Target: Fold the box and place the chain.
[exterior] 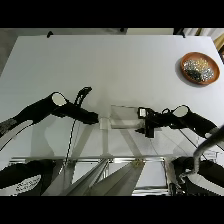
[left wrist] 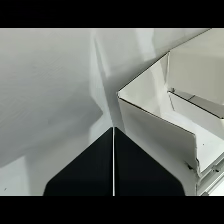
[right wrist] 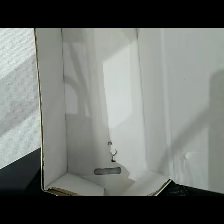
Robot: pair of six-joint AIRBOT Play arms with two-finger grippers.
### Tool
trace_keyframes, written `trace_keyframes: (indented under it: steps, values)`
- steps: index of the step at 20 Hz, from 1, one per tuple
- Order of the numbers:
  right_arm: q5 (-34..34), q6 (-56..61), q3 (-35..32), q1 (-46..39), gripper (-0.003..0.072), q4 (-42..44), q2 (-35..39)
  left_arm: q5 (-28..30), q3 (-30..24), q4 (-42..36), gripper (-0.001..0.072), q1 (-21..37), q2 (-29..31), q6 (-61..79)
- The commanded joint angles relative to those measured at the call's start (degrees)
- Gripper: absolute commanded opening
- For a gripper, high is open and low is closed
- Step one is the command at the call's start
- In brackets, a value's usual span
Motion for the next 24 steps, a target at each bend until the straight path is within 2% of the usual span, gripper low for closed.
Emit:
trace_keyframes:
  steps: [1, 9, 16, 17, 18, 19, 23, 24]
  values:
    - [0.0, 0.0, 0.0, 0.0, 0.0341, 0.0, 0.0, 0.6, 0.0, -0.8, 0.0004, -0.7, -0.6, -0.2]
    - [0.0, 0.0, 0.0, 0.0, 0.0341, 0.0, 0.0, 1.0, 0.0, -1.3, 0.0004, -1.7, -2.4, -1.2]
    - [0.0, 0.0, 0.0, 0.0, 0.0341, 0.0, 0.0, 0.4, 0.0, -7.2, 0.0016, -3.5, -1.9, 3.1]
    - [0.0, 0.0, 0.0, 0.0, 0.0341, 0.0, 0.0, 0.4, 0.1, -7.5, 0.0054, -3.9, -1.8, 3.1]
    - [0.0, 0.0, 0.0, 0.0, 0.0341, 0.0, 0.0, 0.3, 0.2, -7.6, 0.0143, -4.2, -1.4, 4.0]
    - [0.0, 0.0, 0.0, 0.0, 0.0341, 0.0, 0.0, 0.0, 0.3, -8.0, 0.0170, -4.2, -0.9, 5.1]
    - [0.0, 0.0, 0.0, 0.0, 0.0341, 0.0, 0.0, -0.9, 1.0, -10.0, 0.0178, -4.2, 0.8, 5.7]
    - [0.0, 0.0, 0.0, 0.0, 0.0341, 0.0, 0.0, -1.1, 1.0, -10.6, 0.0230, -4.2, 0.8, 5.7]
